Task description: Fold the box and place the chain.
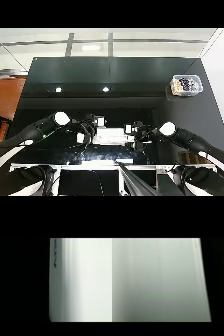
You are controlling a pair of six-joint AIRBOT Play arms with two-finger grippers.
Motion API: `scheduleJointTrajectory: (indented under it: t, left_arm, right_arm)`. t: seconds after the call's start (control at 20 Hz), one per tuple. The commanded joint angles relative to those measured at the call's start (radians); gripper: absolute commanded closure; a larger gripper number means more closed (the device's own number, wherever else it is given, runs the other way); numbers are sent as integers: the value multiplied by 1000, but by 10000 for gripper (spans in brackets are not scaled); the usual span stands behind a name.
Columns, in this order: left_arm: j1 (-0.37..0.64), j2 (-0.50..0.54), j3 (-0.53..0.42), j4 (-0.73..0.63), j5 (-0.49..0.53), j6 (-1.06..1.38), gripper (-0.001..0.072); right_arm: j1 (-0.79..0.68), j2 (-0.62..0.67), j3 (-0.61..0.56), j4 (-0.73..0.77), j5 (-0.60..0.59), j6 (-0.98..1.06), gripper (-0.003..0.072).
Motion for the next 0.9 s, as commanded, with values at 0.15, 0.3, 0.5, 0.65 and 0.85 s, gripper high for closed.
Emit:
scheduleJointTrajectory:
  t: [0.15, 0.3, 0.5, 0.65, 0.85]
  left_arm:
    - [-1, 0, 1, -2, 0, 0, 678]
    - [-1, 0, 1, -2, 0, -4, 610]
    - [5, 15, 1, -2, 0, -58, 264]
    - [12, 56, 1, 3, 0, -77, 12]
    - [68, 153, 1, 68, -8, -193, 9]
  right_arm:
    - [1, -1, 0, 0, 0, 0, 352]
    - [1, -1, 0, 0, 0, 0, 353]
    - [1, -1, 0, 0, 0, 0, 352]
    - [1, -1, 0, 0, 0, 0, 352]
    - [1, -1, 0, 0, 0, 0, 352]
